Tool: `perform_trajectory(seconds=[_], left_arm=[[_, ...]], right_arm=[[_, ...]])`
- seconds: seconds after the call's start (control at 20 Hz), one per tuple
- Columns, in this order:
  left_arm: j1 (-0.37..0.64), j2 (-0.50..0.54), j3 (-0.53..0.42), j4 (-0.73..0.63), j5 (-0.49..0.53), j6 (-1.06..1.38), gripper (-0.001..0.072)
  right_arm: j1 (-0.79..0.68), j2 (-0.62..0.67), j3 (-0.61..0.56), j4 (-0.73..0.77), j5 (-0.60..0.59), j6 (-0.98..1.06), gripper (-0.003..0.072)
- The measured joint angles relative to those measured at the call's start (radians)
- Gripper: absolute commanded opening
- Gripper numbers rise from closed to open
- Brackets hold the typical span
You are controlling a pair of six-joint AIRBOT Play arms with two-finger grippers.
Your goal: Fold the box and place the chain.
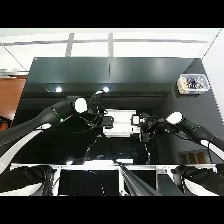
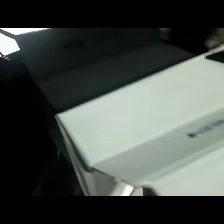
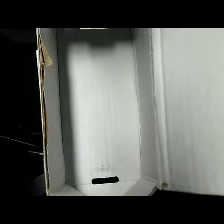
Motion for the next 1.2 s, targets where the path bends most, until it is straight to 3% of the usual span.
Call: perform_trajectory(seconds=[0.6,0.9,0.95,1.2], left_arm=[[-0.067,-0.005,0.036,0.137,-0.009,-0.158,0.0547],[-0.137,-0.063,0.151,0.356,-0.139,-0.349,0.0523],[-0.142,-0.075,0.164,0.374,-0.151,-0.370,0.0478],[-0.158,-0.108,0.195,0.418,-0.192,-0.448,0.0479]], right_arm=[[0.000,0.000,0.000,0.000,-0.003,0.000,0.0224],[0.000,0.000,0.000,0.000,-0.005,0.000,0.0224],[0.000,0.000,0.000,0.001,-0.005,0.000,0.0224],[0.000,0.000,0.000,0.001,-0.005,0.000,0.0223]])
